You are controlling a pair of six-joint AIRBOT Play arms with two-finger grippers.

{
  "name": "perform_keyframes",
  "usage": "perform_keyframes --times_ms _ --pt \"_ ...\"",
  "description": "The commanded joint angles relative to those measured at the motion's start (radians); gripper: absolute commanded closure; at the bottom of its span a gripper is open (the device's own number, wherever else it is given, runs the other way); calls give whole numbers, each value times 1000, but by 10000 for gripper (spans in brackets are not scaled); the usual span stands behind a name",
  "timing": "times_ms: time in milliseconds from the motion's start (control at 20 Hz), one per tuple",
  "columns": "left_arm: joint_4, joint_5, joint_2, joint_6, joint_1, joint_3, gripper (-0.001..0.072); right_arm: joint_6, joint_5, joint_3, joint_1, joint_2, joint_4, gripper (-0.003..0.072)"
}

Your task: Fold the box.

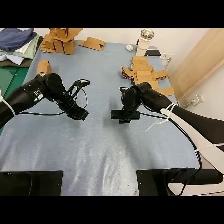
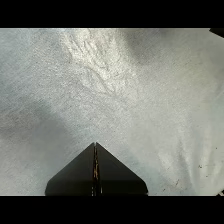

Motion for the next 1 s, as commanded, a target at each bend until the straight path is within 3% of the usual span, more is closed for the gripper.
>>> perform_keyframes --times_ms 0,350,450,650,850,900,950 --pt "1 0 0 0 1 0 697 0 0 1 1 0 1 683" --pt "1 0 0 0 1 0 696 1 39 1 1 0 21 683" --pt "1 0 0 0 1 0 696 1 96 4 0 0 19 683" --pt "1 60 0 1 1 0 696 0 39 103 -127 0 -207 678" --pt "1 132 0 0 1 0 696 -214 54 257 -543 -28 -285 337" --pt "1 156 0 1 0 0 697 -282 89 282 -640 -51 -262 276" --pt "1 194 0 0 1 0 697 -357 135 309 -748 -86 -209 277"
